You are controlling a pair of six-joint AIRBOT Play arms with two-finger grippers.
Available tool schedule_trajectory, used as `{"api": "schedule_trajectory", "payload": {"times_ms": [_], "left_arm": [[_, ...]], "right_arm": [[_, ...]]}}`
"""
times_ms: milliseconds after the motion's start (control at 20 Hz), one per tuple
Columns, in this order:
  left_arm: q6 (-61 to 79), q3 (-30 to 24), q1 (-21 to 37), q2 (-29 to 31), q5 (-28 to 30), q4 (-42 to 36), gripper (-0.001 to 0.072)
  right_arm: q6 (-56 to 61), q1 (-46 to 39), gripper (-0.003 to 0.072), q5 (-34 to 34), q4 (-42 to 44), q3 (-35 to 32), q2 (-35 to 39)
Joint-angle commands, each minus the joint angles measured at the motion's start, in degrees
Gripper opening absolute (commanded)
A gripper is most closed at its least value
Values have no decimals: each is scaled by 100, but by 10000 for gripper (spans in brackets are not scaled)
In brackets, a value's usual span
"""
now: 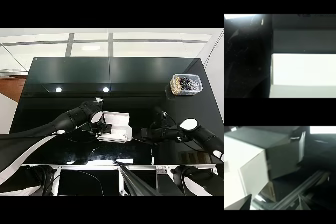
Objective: Fold the box and place the chain.
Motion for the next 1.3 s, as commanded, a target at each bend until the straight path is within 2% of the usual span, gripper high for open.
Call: {"api": "schedule_trajectory", "payload": {"times_ms": [0, 250, 300, 350, 450, 550, 600, 650, 1000, 1100, 1250], "left_arm": [[-2, -4, -2, 0, 13, 4, 32], [-2, -4, -2, 0, 13, 4, 32], [-2, -4, -2, 0, 13, 7, 32], [-2, -4, -2, 0, 13, 7, 32], [-2, -4, -2, 0, 15, 9, 32], [-2, -4, -2, 0, 13, 7, 32], [0, -4, -2, 0, 13, 7, 32], [-2, -4, -2, 0, 13, 7, 32], [0, -4, -2, 0, 15, 15, 32], [0, -4, -2, 0, 13, 15, 32], [0, -4, -2, 0, 9, 13, 32]], "right_arm": [[-295, 299, 702, 192, 81, 404, -9], [-118, 920, 694, -227, 79, 763, -9], [2, 1043, 635, -369, 76, 769, -9], [199, 1152, 521, -487, 46, 776, -11], [555, 1316, 521, -682, -131, 807, -13], [1102, 1519, 521, -885, -691, 922, -13], [1335, 1624, 505, -931, -953, 994, -13], [1491, 1729, 429, -960, -1150, 1067, -13], [2634, 2218, 424, -1143, -2168, 1438, -85], [2916, 2326, 355, -1134, -2411, 1602, -221], [3263, 2520, 354, -1086, -2559, 1843, -566]]}}
